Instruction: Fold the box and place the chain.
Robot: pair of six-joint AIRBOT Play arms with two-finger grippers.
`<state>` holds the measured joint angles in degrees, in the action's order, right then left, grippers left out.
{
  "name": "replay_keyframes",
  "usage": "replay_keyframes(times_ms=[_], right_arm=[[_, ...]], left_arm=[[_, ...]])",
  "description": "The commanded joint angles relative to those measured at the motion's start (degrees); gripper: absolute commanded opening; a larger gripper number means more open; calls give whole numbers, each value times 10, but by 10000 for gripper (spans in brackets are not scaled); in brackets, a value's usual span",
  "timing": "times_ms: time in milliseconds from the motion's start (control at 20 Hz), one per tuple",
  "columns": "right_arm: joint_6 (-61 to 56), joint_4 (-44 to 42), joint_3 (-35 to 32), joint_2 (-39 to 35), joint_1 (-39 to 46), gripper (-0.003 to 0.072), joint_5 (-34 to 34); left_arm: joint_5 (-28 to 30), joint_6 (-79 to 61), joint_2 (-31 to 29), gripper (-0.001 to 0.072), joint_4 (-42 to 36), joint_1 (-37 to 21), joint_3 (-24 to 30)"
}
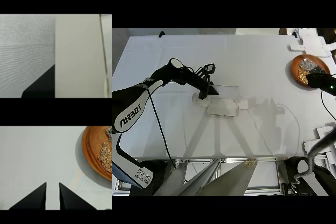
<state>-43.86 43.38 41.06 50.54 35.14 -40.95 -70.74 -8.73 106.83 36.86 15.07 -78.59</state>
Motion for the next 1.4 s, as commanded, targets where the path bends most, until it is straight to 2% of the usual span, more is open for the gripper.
replay_keyframes(times_ms=[0, 350, 400, 450, 550, 650, 800, 950, 1100, 1350], right_arm=[[0, 0, 0, 0, 0, 178, 0], [-1, -20, 0, 0, 0, 178, 13], [0, -22, 0, 0, 0, 227, 12], [7, -23, 1, -1, 0, 362, 2], [104, -27, 12, -1, -14, 392, -55], [243, -58, 25, -7, -54, 557, -114], [362, -105, 27, -30, -135, 666, -168], [432, -104, 27, -49, -218, 692, -185], [438, -104, 27, -56, -277, 691, -186], [438, -121, 27, -55, -319, 688, -174]], left_arm=[[0, 0, 0, 12, 0, 0, 0], [0, 0, 0, 12, 0, 0, 0], [0, 0, 0, 12, 0, 0, 0], [0, 0, 0, 12, 0, 0, 0], [0, 0, 0, 12, 0, 0, 0], [0, 0, 0, 12, 0, 0, 0], [0, 0, 0, 12, 0, 0, 0], [0, 0, 0, 12, 0, 0, 0], [0, 0, 0, 12, 0, 0, 0], [0, 0, 0, 12, 0, 0, 0]])
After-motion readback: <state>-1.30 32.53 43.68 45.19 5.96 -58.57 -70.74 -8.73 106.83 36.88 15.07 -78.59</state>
